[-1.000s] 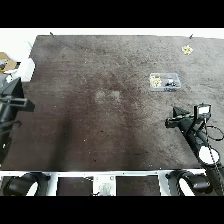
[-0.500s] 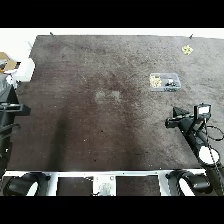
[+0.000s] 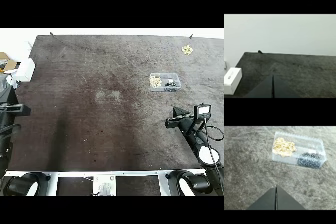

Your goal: Fold the box and place the chain.

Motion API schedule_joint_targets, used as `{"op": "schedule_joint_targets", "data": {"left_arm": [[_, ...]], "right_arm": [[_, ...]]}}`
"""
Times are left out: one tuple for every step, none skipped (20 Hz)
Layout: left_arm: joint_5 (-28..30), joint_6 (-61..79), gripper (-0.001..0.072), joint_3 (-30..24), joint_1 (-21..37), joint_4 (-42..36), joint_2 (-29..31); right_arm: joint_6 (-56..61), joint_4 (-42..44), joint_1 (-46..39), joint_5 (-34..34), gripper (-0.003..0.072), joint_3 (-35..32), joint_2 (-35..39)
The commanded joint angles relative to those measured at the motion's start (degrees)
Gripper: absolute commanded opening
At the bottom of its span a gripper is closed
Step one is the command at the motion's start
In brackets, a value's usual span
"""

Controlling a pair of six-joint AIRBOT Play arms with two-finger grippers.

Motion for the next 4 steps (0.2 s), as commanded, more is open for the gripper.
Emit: {"op": "schedule_joint_targets", "data": {"left_arm": [[0.02,0.00,0.0009,-0.11,-0.02,0.02,0.02],[0.00,0.00,0.0010,-0.11,-0.02,0.00,0.02],[0.00,0.00,0.0009,-0.11,-0.02,0.02,0.04],[0.02,0.00,0.0009,-0.11,-0.02,0.02,0.02]], "right_arm": [[0.02,0.02,0.07,0.00,0.0000,-0.02,0.04],[0.02,0.02,0.07,0.00,-0.0001,-0.02,0.04],[0.02,0.02,0.07,0.00,0.0000,-0.02,0.04],[0.02,0.02,0.07,0.00,0.0000,-0.02,0.04]]}}
